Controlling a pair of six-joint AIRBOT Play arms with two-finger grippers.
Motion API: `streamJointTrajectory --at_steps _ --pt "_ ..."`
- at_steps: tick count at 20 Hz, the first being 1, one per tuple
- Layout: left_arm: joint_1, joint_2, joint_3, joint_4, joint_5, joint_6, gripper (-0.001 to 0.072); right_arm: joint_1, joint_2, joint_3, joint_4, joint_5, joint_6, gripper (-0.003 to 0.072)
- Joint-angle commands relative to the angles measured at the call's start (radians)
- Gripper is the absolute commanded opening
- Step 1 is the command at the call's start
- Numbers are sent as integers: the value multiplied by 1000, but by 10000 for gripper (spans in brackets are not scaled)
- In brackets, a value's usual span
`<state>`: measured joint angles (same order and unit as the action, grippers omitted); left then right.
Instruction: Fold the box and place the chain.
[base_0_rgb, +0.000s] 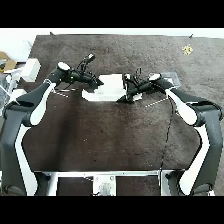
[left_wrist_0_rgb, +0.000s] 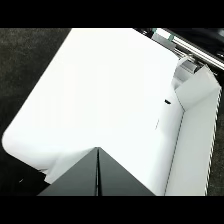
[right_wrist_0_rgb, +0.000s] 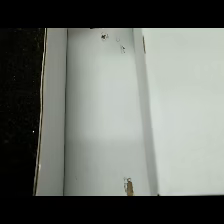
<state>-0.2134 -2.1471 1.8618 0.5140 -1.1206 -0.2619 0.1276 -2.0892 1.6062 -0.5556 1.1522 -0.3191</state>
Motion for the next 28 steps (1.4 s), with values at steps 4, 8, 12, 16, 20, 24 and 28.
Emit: streamJointTrajectory --at_steps 4,8,12,16,20,24,28 --pt "-6 -13 -6 11 2 2 12 0 1 0 -1 0 -3 448" --pt "-5 8 -2 9 4 18 12 0 1 0 -1 0 -3 448" --pt "18 91 0 10 -7 32 12 0 1 0 -1 0 -3 448" --pt "50 188 0 40 -92 34 12 0 1 0 -1 0 -3 448" --pt "55 233 14 110 -203 36 15 0 1 0 -1 0 -3 448" --pt "6 228 -36 373 -229 194 643 0 1 0 -1 0 -3 448" --pt "-28 228 -126 445 -84 259 644 0 1 0 -1 0 -3 448"
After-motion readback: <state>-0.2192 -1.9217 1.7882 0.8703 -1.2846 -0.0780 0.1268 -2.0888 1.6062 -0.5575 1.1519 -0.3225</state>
